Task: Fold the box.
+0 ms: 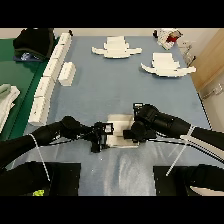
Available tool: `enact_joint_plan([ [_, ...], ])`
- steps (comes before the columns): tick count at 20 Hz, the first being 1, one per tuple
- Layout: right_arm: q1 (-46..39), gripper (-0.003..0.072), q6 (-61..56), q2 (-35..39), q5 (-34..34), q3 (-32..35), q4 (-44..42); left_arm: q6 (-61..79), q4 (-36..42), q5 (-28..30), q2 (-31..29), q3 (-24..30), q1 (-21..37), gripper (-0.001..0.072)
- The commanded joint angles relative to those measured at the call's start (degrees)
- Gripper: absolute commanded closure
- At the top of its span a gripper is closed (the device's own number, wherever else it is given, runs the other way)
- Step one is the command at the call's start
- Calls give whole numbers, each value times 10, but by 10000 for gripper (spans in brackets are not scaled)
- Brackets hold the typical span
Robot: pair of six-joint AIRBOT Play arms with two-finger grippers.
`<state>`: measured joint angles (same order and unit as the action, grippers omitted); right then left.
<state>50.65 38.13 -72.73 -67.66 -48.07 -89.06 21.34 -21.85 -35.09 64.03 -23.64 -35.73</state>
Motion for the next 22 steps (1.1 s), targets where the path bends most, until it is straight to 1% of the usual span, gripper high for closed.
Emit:
enact_joint_plan([
  [1,1,440,-2,-1,6,-1,3,0,0,0,0,0,0,198],
  [2,1,243,-2,-1,6,-1,3,1,0,0,0,0,0,198],
  [3,1,232,-2,-1,6,-1,3,1,0,0,0,0,0,198],
  [7,0,238,-2,-1,6,-1,3,1,0,0,0,-1,0,198],
  [8,0,317,-2,-1,5,-1,3,0,0,0,0,0,0,198],
  [9,0,547,-2,-1,4,-1,3,0,0,0,0,0,0,198],
  [10,0,684,-2,-1,0,0,3,1,0,0,0,-1,0,198],
  [12,0,684,-2,-1,-4,0,3,1,0,0,0,0,0,198],
  [13,0,661,-2,-1,-3,-1,3,1,0,0,0,-1,0,198],
  [15,0,179,-2,0,-3,-1,1,1,0,0,0,0,0,198],
  [16,0,141,-2,1,-4,-2,-4,1,0,0,0,-1,0,198],
  [19,0,140,2,25,-30,-20,-10,1,0,1,0,0,0,198],
  [22,0,152,3,92,-86,-50,27,1,0,0,0,0,0,198],
])
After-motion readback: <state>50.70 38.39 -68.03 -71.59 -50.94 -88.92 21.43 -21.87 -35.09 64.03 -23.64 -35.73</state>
